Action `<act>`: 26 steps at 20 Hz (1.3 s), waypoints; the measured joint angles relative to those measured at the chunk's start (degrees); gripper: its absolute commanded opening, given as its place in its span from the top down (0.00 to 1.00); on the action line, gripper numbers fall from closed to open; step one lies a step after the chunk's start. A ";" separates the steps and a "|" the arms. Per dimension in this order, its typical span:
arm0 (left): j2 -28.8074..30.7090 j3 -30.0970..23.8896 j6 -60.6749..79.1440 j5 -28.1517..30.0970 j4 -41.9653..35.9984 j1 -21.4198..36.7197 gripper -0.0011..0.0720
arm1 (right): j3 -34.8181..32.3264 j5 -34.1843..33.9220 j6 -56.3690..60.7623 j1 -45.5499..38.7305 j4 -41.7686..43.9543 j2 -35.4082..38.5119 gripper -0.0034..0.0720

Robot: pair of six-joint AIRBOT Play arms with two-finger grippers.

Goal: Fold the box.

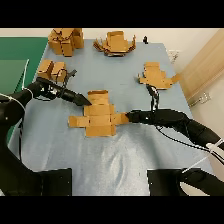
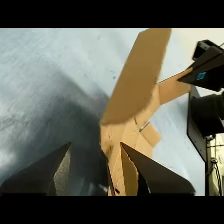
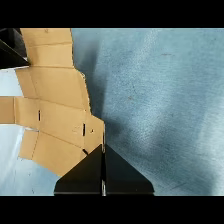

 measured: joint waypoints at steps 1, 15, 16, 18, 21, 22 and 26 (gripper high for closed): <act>-0.81 1.05 0.07 -1.03 -0.11 -0.07 0.38 | 0.00 -0.20 -0.09 0.02 -0.02 0.00 0.95; -2.91 4.61 4.87 -5.42 -0.76 -0.66 0.97 | 0.07 -0.94 -0.22 0.02 -2.54 0.35 0.47; -2.84 4.81 6.27 -6.08 -0.81 -0.66 0.98 | 0.37 -1.18 -0.24 0.00 -4.92 0.96 0.47; -2.10 5.29 10.19 -6.54 -0.76 -0.66 0.98 | 1.68 -2.89 0.46 -0.70 -13.35 3.34 0.47; 1.07 5.68 17.53 -4.46 -0.63 -0.66 0.98 | 5.44 -10.56 2.16 -1.70 -28.96 7.98 0.47; 2.54 5.70 20.65 -3.39 -0.59 -0.81 0.98 | 6.99 -14.10 1.90 -1.44 -33.11 9.29 0.47; 10.14 2.67 34.38 0.33 -0.61 -2.23 0.98 | 10.80 -23.98 -3.37 5.49 -41.18 11.50 0.47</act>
